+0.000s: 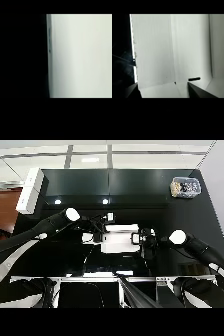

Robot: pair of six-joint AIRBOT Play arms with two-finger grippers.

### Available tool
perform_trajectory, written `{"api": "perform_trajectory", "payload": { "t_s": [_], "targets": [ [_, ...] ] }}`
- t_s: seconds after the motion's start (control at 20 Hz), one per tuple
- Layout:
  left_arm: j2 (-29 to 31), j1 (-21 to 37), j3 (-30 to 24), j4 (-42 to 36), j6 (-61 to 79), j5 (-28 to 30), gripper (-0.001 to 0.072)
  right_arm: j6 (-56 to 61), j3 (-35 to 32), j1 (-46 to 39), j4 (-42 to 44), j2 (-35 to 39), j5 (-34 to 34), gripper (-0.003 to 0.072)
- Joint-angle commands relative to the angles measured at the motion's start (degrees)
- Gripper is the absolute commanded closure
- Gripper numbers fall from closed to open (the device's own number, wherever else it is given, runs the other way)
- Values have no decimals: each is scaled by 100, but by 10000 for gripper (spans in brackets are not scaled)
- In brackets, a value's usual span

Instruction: Fold the box and place the chain.

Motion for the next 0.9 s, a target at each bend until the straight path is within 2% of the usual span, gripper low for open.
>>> {"api": "perform_trajectory", "payload": {
  "t_s": [0.0,0.35,0.85],
  "targets": [
    [-4,-2,7,0,-2,-7,680,-66,205,-31,254,46,-66,-11],
    [-4,-2,7,-4,-48,-13,680,-282,522,-457,258,81,-247,-11],
    [-22,9,7,-4,282,44,680,-323,520,-649,422,70,-297,-10]
  ]
}}
